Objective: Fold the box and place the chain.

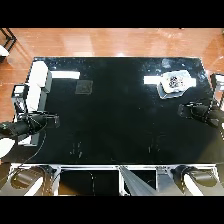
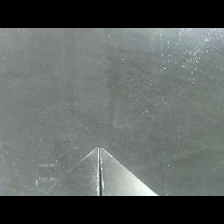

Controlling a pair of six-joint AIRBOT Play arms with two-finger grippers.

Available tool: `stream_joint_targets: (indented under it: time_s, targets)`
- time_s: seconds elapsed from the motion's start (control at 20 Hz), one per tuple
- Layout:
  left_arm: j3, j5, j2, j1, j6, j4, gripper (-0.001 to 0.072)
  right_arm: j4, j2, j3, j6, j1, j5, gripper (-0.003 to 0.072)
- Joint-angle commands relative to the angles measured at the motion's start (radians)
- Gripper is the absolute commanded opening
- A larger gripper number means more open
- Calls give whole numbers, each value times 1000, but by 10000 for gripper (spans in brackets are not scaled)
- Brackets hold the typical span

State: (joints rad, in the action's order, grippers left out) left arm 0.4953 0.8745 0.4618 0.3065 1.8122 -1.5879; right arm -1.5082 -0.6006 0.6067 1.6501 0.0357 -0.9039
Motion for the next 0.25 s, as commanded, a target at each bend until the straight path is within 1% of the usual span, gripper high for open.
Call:
stream_joint_targets:
  time_s: [0.0,0.2]
  targets:
    - [-1,-4,0,0,1,0,20,0,0,0,0,0,0,19]
    - [-1,-8,0,0,1,0,20,1,0,0,0,0,0,18]
